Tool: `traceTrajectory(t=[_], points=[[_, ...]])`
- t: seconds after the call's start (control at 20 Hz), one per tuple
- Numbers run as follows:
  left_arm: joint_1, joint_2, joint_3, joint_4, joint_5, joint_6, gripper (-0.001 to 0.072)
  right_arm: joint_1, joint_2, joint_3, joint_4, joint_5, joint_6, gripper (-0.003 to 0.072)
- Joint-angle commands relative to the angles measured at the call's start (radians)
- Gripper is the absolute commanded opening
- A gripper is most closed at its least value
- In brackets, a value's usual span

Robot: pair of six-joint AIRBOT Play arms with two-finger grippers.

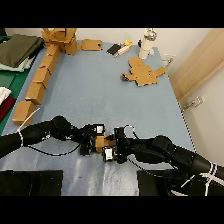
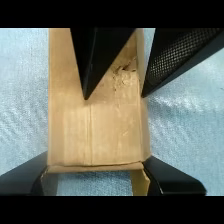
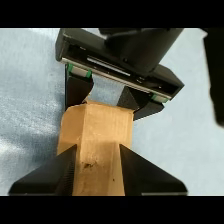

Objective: Fold the box.

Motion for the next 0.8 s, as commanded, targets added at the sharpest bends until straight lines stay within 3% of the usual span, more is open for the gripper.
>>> traceTrajectory(t=[0.0, 0.05, 0.15, 0.45, 0.65, 0.75], points=[[0.0, 0.0, 0.0, 0.0, 0.0, 0.0, 0.0597, 0.008, 0.009, 0.01, -0.085, 0.003, 0.067, 0.0393], [0.001, 0.0, 0.0, 0.0, 0.0, 0.001, 0.0598, 0.009, 0.009, 0.014, -0.084, -0.001, 0.066, 0.0393], [0.0, 0.0, 0.0, 0.0, 0.0, 0.001, 0.0598, 0.031, 0.009, 0.024, -0.076, -0.034, 0.078, 0.0465], [0.0, 0.0, 0.0, 0.0, 0.0, 0.0, 0.0597, 0.052, -0.004, 0.007, -0.097, -0.068, 0.143, 0.0481], [0.001, 0.0, 0.0, 0.0, 0.0, 0.0, 0.0597, 0.072, -0.003, 0.008, -0.236, -0.052, 0.269, 0.0477], [0.0, 0.0, 0.0, 0.0, 0.0, 0.0, 0.0597, 0.125, -0.003, 0.008, -0.409, -0.049, 0.454, 0.047]])
